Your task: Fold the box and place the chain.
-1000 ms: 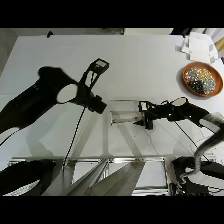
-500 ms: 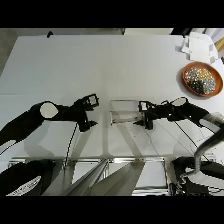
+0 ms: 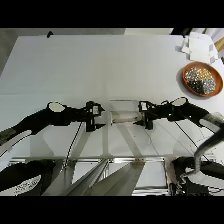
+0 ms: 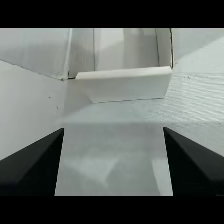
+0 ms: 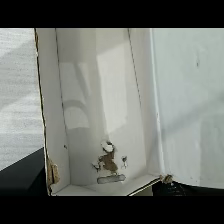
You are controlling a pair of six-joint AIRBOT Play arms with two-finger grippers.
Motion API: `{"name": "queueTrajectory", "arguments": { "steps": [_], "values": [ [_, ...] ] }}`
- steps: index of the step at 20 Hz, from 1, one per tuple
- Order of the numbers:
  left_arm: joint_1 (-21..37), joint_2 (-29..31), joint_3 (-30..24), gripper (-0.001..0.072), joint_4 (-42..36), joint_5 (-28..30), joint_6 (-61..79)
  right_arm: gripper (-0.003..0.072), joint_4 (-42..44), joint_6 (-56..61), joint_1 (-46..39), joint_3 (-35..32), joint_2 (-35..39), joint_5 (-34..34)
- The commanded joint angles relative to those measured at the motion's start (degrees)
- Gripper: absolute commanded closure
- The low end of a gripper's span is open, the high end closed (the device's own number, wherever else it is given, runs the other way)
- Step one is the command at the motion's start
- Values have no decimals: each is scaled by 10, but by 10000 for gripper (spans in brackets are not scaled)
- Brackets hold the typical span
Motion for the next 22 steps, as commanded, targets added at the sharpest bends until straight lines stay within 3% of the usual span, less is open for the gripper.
{"name": "queueTrajectory", "arguments": {
  "steps": [1, 6, 22],
  "values": [
    [-8, -18, -1, 5, -44, -4, 58, 265, 0, 0, 0, 0, 0, 0],
    [-26, -32, -1, 5, -115, -2, 67, 265, 0, 0, 0, 0, 0, 0],
    [-45, -57, 2, 6, -156, 9, 71, 265, 0, 0, 0, 0, 0, 0]
  ]
}}
